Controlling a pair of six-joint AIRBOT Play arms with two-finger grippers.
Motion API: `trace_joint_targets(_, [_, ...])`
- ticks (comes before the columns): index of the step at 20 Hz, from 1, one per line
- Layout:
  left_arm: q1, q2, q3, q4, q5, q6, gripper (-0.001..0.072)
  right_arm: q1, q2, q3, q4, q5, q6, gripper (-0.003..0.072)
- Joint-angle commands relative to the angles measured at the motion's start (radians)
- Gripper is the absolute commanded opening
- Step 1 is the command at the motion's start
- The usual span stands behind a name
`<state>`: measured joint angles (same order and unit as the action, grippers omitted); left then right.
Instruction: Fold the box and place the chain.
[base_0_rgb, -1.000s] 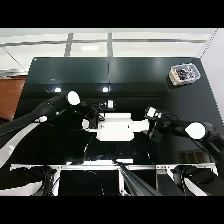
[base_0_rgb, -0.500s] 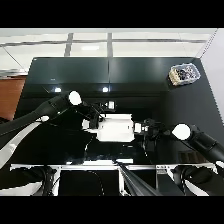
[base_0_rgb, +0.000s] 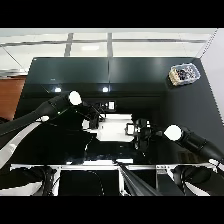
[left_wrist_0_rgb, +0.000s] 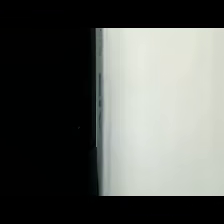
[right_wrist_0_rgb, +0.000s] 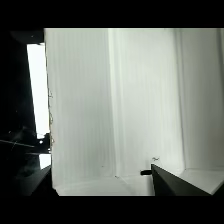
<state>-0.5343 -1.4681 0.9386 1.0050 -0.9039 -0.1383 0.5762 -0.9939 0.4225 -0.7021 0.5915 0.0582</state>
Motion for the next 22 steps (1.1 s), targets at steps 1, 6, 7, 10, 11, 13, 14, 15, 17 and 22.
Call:
trace_joint_targets(1, [-0.001, 0.0, 0.001, 0.001, -0.015, 0.0, 0.0027, -0.011, -0.003, 0.047, 0.01, -0.03, -0.004, 0.0712])
trace_joint_targets(6, [-0.001, 0.0, 0.001, 0.001, -0.021, 0.0, 0.0027, -0.118, -0.003, 0.095, 0.02, 0.075, -0.075, 0.0704])
trace_joint_targets(7, [-0.001, 0.0, 0.001, 0.001, -0.021, 0.0, 0.0027, -0.138, -0.003, 0.1, 0.031, 0.114, -0.117, 0.0705])
trace_joint_targets(10, [-0.001, 0.0, 0.001, 0.001, -0.021, 0.0, 0.0028, -0.202, -0.024, 0.099, 0.102, 0.15, -0.198, 0.0705])
trace_joint_targets(11, [-0.001, 0.0, 0.001, 0.001, -0.021, 0.0, 0.0027, -0.217, -0.04, 0.1, 0.138, 0.15, -0.244, 0.0704])
trace_joint_targets(13, [-0.001, 0.0, 0.001, 0.001, -0.021, 0.0, 0.0028, -0.233, -0.087, 0.1, 0.231, 0.156, -0.328, 0.0705])
trace_joint_targets(14, [-0.001, 0.0, 0.001, 0.001, -0.022, 0.0, 0.0028, -0.233, -0.109, 0.1, 0.261, 0.162, -0.354, 0.0705])
trace_joint_targets(15, [-0.001, 0.0, 0.001, 0.001, -0.024, 0.0, 0.0027, -0.232, -0.133, 0.1, 0.278, 0.178, -0.378, 0.0705])
trace_joint_targets(17, [-0.001, 0.0, 0.001, 0.001, -0.024, 0.0, 0.0027, -0.231, -0.167, 0.1, 0.288, 0.193, -0.409, 0.0705])
trace_joint_targets(22, [-0.001, 0.0, 0.001, 0.0, -0.026, -0.001, 0.0027, -0.226, -0.227, 0.1, 0.332, 0.194, -0.459, 0.0705])
